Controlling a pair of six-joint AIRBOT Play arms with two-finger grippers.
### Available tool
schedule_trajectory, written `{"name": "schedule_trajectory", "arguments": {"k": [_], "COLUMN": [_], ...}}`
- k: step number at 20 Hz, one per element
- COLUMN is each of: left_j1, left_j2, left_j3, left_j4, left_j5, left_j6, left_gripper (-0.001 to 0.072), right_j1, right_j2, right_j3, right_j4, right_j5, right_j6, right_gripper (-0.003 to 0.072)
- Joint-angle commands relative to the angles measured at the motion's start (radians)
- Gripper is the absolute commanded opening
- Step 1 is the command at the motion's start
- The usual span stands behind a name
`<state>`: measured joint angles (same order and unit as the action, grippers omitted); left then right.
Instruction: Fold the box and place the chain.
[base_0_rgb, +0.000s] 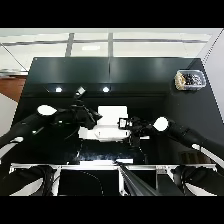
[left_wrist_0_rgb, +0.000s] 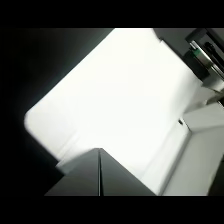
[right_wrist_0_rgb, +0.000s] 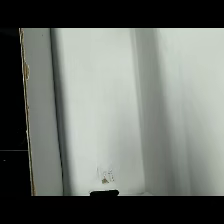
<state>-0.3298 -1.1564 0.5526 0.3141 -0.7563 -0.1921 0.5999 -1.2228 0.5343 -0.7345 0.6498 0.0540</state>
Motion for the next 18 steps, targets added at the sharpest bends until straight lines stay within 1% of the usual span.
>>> {"name": "schedule_trajectory", "arguments": {"k": [1, 2, 4, 5, 7, 9, 11, 14, 15, 16, 18], "left_j1": [0.131, 0.166, 0.208, 0.214, 0.198, 0.165, 0.125, 0.055, 0.029, 0.005, -0.041], "left_j2": [0.104, 0.128, 0.148, 0.147, 0.146, 0.146, 0.146, 0.144, 0.137, 0.127, 0.098], "left_j3": [0.010, 0.010, 0.010, 0.009, -0.010, -0.039, -0.063, -0.082, -0.082, -0.082, -0.082], "left_j4": [0.182, 0.210, 0.278, 0.334, 0.428, 0.445, 0.444, 0.444, 0.442, 0.431, 0.426], "left_j5": [-0.179, -0.230, -0.311, -0.344, -0.356, -0.349, -0.275, -0.119, -0.088, -0.075, -0.055], "left_j6": [-0.024, -0.024, -0.024, -0.023, -0.008, 0.114, 0.239, 0.334, 0.361, 0.383, 0.404], "left_gripper": [0.0186, 0.0332, 0.0713, 0.0714, 0.0714, 0.0713, 0.0713, 0.0713, 0.0708, 0.0690, 0.0688], "right_j1": [0.001, 0.000, 0.001, 0.001, 0.001, 0.001, 0.001, 0.001, 0.001, 0.001, 0.001], "right_j2": [0.000, 0.000, 0.000, 0.000, 0.000, 0.000, 0.000, 0.000, 0.000, 0.000, 0.000], "right_j3": [-0.001, -0.001, -0.001, -0.001, -0.001, -0.001, -0.001, -0.001, -0.001, -0.001, -0.001], "right_j4": [0.001, 0.001, 0.001, 0.001, 0.001, 0.001, 0.001, 0.001, 0.001, 0.001, 0.002], "right_j5": [-0.005, -0.010, -0.015, -0.015, -0.016, -0.015, -0.015, -0.015, -0.015, -0.015, -0.015], "right_j6": [0.002, 0.002, 0.002, 0.002, 0.002, 0.002, 0.002, 0.002, 0.002, 0.002, 0.003], "right_gripper": [0.0530, 0.0530, 0.0530, 0.0529, 0.0530, 0.0529, 0.0530, 0.0530, 0.0530, 0.0530, 0.0530]}}
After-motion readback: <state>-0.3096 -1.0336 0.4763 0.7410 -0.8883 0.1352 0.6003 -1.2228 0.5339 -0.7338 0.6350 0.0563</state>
